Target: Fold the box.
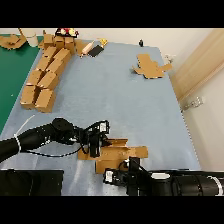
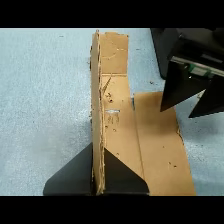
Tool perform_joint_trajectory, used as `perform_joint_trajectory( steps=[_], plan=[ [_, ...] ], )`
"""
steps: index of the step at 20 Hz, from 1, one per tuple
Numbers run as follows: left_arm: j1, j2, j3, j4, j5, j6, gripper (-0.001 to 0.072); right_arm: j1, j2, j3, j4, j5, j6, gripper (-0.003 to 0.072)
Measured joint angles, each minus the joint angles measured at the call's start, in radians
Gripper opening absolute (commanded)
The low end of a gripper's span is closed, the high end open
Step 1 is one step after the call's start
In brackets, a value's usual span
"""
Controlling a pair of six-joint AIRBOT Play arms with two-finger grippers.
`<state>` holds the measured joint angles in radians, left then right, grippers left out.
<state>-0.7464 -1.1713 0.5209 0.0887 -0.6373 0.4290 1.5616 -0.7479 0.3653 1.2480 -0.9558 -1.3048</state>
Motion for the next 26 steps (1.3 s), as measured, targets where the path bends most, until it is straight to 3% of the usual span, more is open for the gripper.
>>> perform_joint_trajectory(
  steps=[6, 14, 15, 16, 18, 22, 23, 26],
  plan=[
    [0.000, 0.000, 0.000, 0.000, -0.001, 0.000, 0.0013, 0.007, -0.037, 0.000, -0.134, 0.013, 0.059, 0.0410],
    [0.000, 0.000, 0.000, 0.000, -0.001, 0.000, 0.0013, 0.008, -0.044, 0.033, -0.165, -0.011, 0.110, 0.0413],
    [0.000, 0.000, 0.000, 0.000, -0.001, 0.000, 0.0013, 0.008, -0.043, 0.037, -0.165, -0.017, 0.112, 0.0462],
    [0.000, 0.000, 0.000, 0.000, -0.001, 0.000, 0.0013, 0.008, -0.043, 0.039, -0.166, -0.021, 0.113, 0.0463],
    [0.000, 0.000, 0.000, 0.000, -0.001, 0.000, 0.0013, 0.008, -0.043, 0.042, -0.169, -0.031, 0.118, 0.0616],
    [0.000, 0.000, 0.000, 0.000, -0.001, 0.000, 0.0012, 0.008, -0.037, 0.045, -0.175, -0.045, 0.138, 0.0618],
    [0.000, 0.000, 0.000, 0.000, -0.001, 0.000, 0.0013, 0.008, -0.029, 0.045, -0.177, -0.045, 0.146, 0.0717],
    [0.000, 0.000, 0.000, 0.000, -0.001, 0.000, 0.0013, -0.004, 0.015, 0.037, -0.182, -0.045, 0.157, 0.0717]
  ],
)
